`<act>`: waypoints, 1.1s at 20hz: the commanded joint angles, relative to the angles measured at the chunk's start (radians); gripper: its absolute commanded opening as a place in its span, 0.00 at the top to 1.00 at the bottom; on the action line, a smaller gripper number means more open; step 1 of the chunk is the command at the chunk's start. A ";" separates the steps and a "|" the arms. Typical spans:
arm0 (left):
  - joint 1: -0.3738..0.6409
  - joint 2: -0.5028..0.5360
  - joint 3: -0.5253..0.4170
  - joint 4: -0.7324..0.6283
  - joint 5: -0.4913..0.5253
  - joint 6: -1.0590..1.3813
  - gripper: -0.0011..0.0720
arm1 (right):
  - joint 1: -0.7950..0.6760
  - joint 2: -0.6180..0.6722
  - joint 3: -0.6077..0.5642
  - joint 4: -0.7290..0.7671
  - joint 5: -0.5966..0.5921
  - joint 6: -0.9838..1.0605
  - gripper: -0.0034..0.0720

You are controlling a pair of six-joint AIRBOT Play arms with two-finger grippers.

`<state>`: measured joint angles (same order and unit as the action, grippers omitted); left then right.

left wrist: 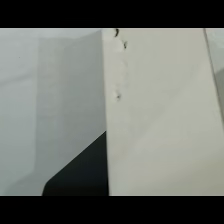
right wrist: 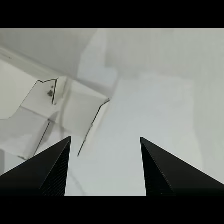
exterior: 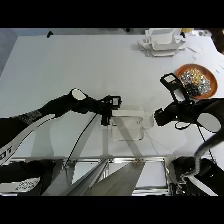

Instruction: Fold the box and place the chain.

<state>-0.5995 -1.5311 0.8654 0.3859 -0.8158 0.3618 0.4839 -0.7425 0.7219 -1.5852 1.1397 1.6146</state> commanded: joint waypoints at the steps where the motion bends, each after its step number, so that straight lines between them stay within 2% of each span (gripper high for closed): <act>1: 0.000 0.000 0.017 -0.010 0.005 0.010 0.98 | 0.000 0.001 0.001 0.000 -0.002 0.000 0.32; 14: -0.007 -0.045 0.019 -0.004 0.012 0.009 0.98 | 0.000 0.001 0.001 0.000 0.000 0.000 0.32; 16: -0.006 -0.045 0.019 -0.004 0.020 0.009 0.89 | 0.000 0.001 0.001 0.000 -0.002 -0.006 0.32; 19: -0.006 -0.044 0.019 -0.005 0.018 0.008 0.88 | 0.000 0.001 0.001 0.017 -0.016 -0.128 0.32; 22: -0.007 -0.044 0.019 -0.005 -0.015 0.005 0.87 | 0.000 0.000 0.001 0.100 -0.043 -0.294 0.32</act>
<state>-0.6060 -1.5749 0.8845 0.3817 -0.8070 0.3702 0.4839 -0.7425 0.7219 -1.5467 1.1187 1.4635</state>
